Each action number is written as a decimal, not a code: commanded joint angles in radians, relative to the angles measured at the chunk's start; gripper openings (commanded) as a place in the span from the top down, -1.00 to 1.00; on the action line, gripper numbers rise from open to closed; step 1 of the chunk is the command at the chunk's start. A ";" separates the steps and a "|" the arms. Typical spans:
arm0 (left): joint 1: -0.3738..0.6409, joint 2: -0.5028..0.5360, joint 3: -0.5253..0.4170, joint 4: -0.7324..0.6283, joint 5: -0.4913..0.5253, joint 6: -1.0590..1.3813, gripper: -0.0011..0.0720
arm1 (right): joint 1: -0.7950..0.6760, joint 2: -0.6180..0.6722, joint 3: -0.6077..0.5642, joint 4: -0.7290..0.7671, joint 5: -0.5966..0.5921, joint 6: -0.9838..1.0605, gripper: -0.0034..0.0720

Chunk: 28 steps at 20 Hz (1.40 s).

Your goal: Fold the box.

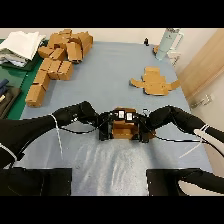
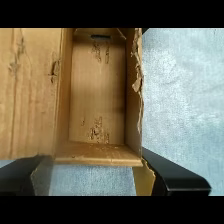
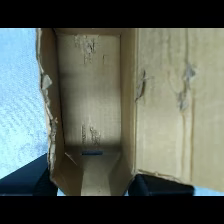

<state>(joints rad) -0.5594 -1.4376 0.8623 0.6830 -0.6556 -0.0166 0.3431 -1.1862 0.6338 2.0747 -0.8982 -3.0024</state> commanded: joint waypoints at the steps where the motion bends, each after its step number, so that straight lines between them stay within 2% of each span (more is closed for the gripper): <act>1: -0.007 -0.005 0.001 -0.010 -0.002 0.027 -0.91 | 0.001 0.000 0.001 0.000 0.000 0.000 -0.42; 2: -0.006 -0.007 0.001 -0.010 -0.002 0.027 -0.91 | 0.001 0.000 0.001 0.000 0.000 0.000 -0.42; 4: -0.006 -0.013 0.001 0.002 -0.002 0.027 -0.63 | 0.001 0.000 0.001 0.000 0.000 0.000 -0.43; 10: -0.006 -0.013 0.001 0.005 -0.001 0.027 -0.58 | 0.001 0.000 0.001 0.000 0.000 0.000 -0.43; 11: -0.006 -0.013 0.001 0.007 -0.003 0.028 -0.09 | 0.001 0.000 0.001 0.000 0.000 0.000 -0.43; 12: -0.006 -0.013 0.001 0.013 -0.010 0.028 0.16 | 0.001 0.000 0.001 0.000 0.000 0.000 -0.42; 28: 0.005 -0.013 0.001 0.012 -0.029 0.026 0.16 | 0.001 0.000 0.001 0.000 0.000 0.000 -0.42</act>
<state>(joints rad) -0.5552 -1.4506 0.8635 0.6949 -0.6796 0.0124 0.3439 -1.1862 0.6338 2.0758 -0.8978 -3.0005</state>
